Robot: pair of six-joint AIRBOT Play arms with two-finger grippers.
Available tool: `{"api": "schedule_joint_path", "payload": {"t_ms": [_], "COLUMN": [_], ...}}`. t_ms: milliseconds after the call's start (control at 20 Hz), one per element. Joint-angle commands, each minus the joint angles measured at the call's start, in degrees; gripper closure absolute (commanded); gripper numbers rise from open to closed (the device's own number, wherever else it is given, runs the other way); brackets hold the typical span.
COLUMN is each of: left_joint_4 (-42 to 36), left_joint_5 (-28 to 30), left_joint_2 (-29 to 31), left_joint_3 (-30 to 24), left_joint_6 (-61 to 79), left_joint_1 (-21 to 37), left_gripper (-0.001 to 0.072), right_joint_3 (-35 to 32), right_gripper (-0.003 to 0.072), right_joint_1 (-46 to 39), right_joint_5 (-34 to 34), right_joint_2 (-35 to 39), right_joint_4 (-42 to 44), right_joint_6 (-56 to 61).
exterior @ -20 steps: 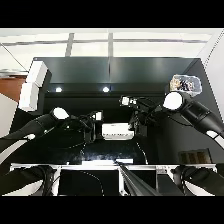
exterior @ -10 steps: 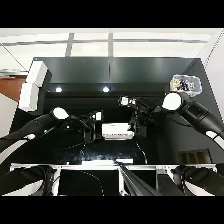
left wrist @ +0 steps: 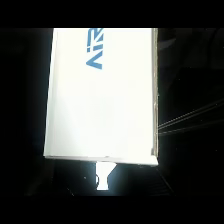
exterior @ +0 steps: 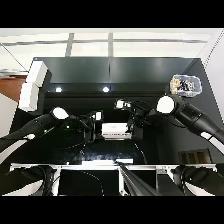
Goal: Fold the box and place the chain.
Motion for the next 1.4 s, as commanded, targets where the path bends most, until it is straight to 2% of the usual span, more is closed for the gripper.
{"api": "schedule_joint_path", "payload": {"t_ms": [0, 350, 400, 450, 500, 850, 1050, 1100, 1150, 1200, 1250, 1350], "left_joint_4": [0.0, 0.0, 0.0, 0.0, 0.0, 0.0, 0.0, 0.0, 0.0, 0.0, 0.0, 0.0], "left_joint_5": [0.0, 0.0, 0.0, 0.0, 0.0, 0.0, 0.0, 0.0, 0.0, 0.0, 0.0, 0.0], "left_joint_2": [0.0, 0.0, 0.0, 0.0, 0.0, 0.0, 0.0, 0.0, 0.0, 0.0, 0.0, 0.0], "left_joint_3": [0.0, 0.0, 0.0, 0.0, 0.0, 0.0, 0.0, 0.0, 0.0, 0.0, 0.0, 0.0], "left_joint_6": [0.1, 0.1, 0.1, 0.1, 0.1, 0.1, 0.1, 0.1, 0.1, 0.1, 0.1, 0.1], "left_joint_1": [0.0, 0.0, 0.0, 0.0, 0.0, 0.0, 0.0, 0.0, 0.0, 0.0, 0.0, 0.0], "left_gripper": [0.0251, 0.025, 0.025, 0.025, 0.025, 0.0251, 0.0251, 0.025, 0.025, 0.025, 0.025, 0.025], "right_joint_3": [0.0, 0.0, -0.3, -0.9, -1.5, -2.9, -0.8, -0.5, -0.5, -0.7, -1.7, -5.9], "right_gripper": [0.0452, 0.045, 0.0439, 0.0386, 0.0382, 0.0382, 0.0384, 0.0404, 0.0576, 0.066, 0.066, 0.0661], "right_joint_1": [0.5, 0.5, 0.5, 0.5, 0.5, 0.5, -0.5, -1.6, -2.9, -4.3, -5.5, -6.6], "right_joint_5": [-0.8, -0.7, -1.1, -1.8, -2.4, -2.4, 0.0, 1.0, 2.2, 3.7, 3.8, 0.4], "right_joint_2": [-0.2, -0.2, -0.3, -0.3, -0.3, -0.2, 3.2, 4.6, 5.6, 5.8, 5.7, 5.1], "right_joint_4": [-0.2, 0.1, 0.1, 0.3, 0.4, 1.0, 1.2, 1.4, 1.8, 2.3, 4.6, 14.9], "right_joint_6": [0.4, 0.7, 1.0, 1.3, 1.5, 2.0, 9.3, 13.2, 17.1, 22.0, 26.2, 26.6]}}
